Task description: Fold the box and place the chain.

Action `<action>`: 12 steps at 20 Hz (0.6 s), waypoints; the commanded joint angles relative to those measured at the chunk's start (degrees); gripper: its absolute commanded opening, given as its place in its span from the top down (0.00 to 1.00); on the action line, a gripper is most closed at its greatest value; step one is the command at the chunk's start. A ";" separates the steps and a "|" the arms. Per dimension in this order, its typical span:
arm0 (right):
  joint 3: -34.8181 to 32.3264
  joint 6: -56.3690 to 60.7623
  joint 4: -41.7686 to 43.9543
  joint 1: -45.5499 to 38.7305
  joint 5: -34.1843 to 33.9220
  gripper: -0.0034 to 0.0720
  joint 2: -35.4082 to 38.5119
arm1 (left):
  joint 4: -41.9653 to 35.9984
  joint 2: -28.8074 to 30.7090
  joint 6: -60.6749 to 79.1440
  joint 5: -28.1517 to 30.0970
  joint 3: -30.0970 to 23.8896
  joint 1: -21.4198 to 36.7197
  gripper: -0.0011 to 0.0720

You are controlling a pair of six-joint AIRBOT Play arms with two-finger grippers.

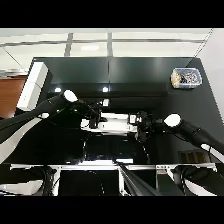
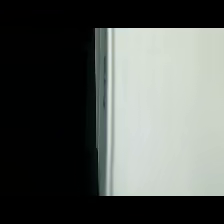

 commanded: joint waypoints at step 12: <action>0.13 -1.77 0.04 -0.92 0.72 0.12 -3.04 | -0.07 0.02 -0.11 0.09 0.07 -0.02 0.95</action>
